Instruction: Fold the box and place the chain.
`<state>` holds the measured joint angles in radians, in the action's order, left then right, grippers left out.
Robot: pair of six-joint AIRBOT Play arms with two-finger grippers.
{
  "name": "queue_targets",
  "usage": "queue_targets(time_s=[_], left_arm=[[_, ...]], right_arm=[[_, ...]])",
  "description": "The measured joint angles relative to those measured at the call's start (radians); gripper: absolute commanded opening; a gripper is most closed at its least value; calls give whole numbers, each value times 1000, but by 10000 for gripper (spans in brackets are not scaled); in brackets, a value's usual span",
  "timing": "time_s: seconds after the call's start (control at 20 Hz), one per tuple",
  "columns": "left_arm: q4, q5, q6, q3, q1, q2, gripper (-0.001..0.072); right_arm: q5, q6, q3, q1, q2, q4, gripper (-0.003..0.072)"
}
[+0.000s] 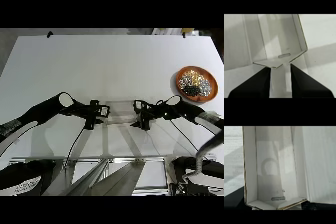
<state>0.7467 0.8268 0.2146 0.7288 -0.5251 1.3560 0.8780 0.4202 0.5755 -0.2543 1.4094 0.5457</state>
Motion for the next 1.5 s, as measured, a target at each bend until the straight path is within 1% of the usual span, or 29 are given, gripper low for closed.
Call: queue_targets(time_s=[0.25,0.4,0.45,0.5,0.65,0.7,0.75,0.8,0.85,1.1,1.15,1.2,1.25,1.35,1.4,1.45,1.5], left_arm=[[-52,-27,-1,0,-20,26,248],[-87,-65,-9,0,-40,40,244],[-100,-77,-12,0,-46,43,173],[-111,-90,-13,0,-52,46,131],[-138,-107,-16,0,-68,50,133],[-144,-110,-16,0,-72,51,157],[-149,-113,-17,0,-76,51,215],[-155,-116,-23,0,-79,52,306],[-160,-116,-32,0,-81,53,340],[-163,-119,-104,0,-86,53,355],[-163,-119,-119,0,-87,53,385],[-163,-119,-135,0,-87,53,438],[-163,-119,-148,0,-87,53,438],[-144,-119,-190,0,-85,45,431],[-122,-116,-226,0,-82,34,409],[-93,-112,-269,0,-78,18,307],[-57,-107,-325,0,-71,-2,182]], right_arm=[[0,0,0,0,0,0,339],[0,0,0,0,0,0,339],[0,-1,0,0,0,0,339],[0,-1,0,0,0,-1,339],[0,0,0,0,0,0,339],[0,0,0,0,0,0,339],[0,0,0,0,0,0,339],[0,0,0,0,0,0,339],[0,0,0,0,0,0,339],[0,0,0,0,0,0,339],[0,0,0,0,0,0,339],[0,0,0,0,0,0,339],[0,0,0,0,0,0,339],[0,0,0,0,0,0,339],[0,0,0,0,0,0,339],[0,-1,0,0,0,-1,339],[0,-1,0,0,0,-1,339]])
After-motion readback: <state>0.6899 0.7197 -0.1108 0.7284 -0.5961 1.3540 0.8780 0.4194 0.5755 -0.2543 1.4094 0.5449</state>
